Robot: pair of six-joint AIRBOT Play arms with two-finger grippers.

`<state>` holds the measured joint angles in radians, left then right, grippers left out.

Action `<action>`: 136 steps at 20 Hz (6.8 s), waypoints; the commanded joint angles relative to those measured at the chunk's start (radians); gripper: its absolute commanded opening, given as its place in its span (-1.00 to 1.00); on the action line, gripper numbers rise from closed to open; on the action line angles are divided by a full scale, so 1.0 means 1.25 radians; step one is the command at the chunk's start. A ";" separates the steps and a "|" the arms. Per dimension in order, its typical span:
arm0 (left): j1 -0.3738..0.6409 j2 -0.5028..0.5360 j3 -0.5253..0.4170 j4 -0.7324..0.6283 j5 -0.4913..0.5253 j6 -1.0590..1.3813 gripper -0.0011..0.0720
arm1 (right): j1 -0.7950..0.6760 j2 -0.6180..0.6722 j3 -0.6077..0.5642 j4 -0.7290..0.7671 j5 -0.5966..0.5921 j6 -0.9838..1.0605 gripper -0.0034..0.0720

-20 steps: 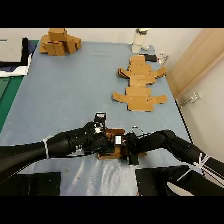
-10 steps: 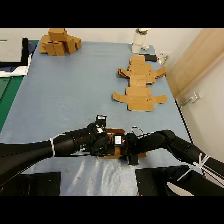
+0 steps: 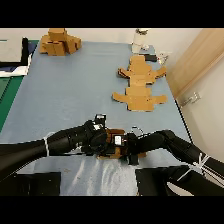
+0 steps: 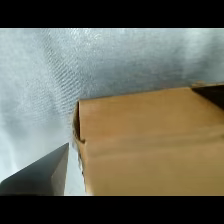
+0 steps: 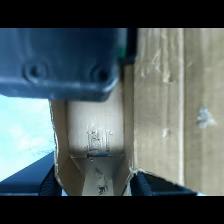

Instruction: Fold the box.

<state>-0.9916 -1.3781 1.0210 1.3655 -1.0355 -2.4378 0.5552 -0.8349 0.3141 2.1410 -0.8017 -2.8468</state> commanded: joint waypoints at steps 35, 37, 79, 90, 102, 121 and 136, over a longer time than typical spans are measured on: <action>0.563 0.167 -0.174 -0.544 -0.094 1.680 0.44 | 0.001 0.001 0.000 0.001 0.000 0.000 0.42; 0.547 0.167 -0.237 -0.567 -0.032 1.789 1.00 | 0.000 0.001 0.000 0.001 0.000 0.000 0.42; 0.224 0.175 -0.432 -0.787 0.431 2.065 0.92 | 0.000 0.001 0.000 0.001 0.000 0.000 0.42; 0.210 0.175 -0.432 -0.790 0.430 2.091 0.67 | 0.000 0.001 0.000 0.001 0.000 0.000 0.42; 0.210 0.175 -0.432 -0.790 0.430 2.091 0.67 | 0.000 0.001 0.000 0.001 0.000 0.000 0.42; 0.210 0.175 -0.432 -0.790 0.430 2.091 0.67 | -0.001 0.085 0.010 -0.088 -0.023 0.133 0.98; 0.210 0.175 -0.432 -0.790 0.430 2.091 0.67 | 0.000 0.287 0.097 -0.001 -0.351 0.731 0.98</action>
<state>-0.7300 -1.1591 0.4812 0.3779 -0.4984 0.1757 0.5549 -0.5049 0.4255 2.0708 -1.2144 -2.1258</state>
